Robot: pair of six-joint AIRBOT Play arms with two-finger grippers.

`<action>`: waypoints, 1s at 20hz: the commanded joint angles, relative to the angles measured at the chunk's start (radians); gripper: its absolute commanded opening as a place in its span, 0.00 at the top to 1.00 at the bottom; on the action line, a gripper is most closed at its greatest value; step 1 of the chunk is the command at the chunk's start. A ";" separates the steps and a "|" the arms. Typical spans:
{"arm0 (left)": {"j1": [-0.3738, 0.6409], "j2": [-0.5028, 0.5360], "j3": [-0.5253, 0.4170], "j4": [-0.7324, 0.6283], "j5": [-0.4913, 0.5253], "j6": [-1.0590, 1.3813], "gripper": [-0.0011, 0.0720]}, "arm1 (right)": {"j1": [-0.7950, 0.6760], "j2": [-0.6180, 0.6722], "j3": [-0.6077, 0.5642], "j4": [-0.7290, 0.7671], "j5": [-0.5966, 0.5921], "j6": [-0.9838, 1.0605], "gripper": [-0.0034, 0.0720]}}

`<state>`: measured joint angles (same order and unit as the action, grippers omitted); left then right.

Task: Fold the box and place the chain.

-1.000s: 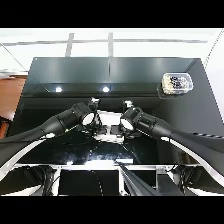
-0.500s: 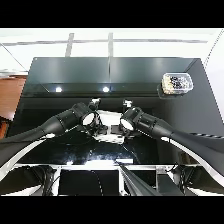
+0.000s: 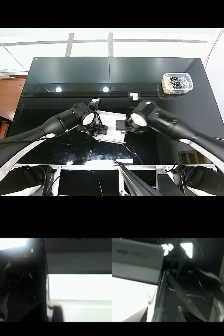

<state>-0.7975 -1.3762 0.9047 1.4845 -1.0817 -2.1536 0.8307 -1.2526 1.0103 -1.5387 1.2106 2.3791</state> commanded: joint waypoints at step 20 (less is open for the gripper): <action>0.002 0.000 0.002 0.082 -0.044 -0.080 0.95 | -0.741 0.098 0.006 -0.268 -0.312 -0.342 0.00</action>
<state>-0.7963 -1.3758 0.9054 1.5543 -1.1248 -2.2257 0.1730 -1.0798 0.9802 -1.8713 1.0004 2.0666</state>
